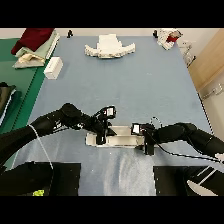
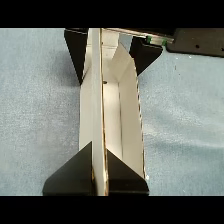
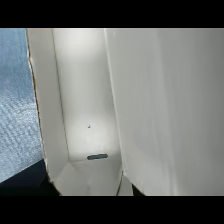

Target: Fold the box.

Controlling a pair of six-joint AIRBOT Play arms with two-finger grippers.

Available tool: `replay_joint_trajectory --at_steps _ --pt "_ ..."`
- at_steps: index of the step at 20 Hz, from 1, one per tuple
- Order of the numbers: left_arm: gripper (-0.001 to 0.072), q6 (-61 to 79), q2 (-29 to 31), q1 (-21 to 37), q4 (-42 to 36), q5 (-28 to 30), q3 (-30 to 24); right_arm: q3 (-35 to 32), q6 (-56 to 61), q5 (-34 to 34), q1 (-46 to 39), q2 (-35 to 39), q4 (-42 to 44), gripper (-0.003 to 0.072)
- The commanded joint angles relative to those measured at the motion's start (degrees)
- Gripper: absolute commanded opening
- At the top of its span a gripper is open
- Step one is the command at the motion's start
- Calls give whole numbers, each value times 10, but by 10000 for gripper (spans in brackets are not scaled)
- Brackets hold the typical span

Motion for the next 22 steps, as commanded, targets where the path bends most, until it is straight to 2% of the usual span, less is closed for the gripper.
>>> replay_joint_trajectory --at_steps 1,14,15,16,20,22 --pt "15 0 0 0 -5 0 0 0 0 0 0 0 0 532" --pt "19 0 1 0 -5 11 0 0 0 0 0 0 0 532" --pt "132 0 1 0 -5 12 0 0 0 0 0 0 0 532" --pt "300 -5 1 0 -7 14 0 0 0 0 0 0 0 532" --pt "315 -38 5 1 -5 14 1 0 0 0 0 0 0 532" --pt "315 -130 35 2 56 14 1 0 0 0 0 0 0 532"
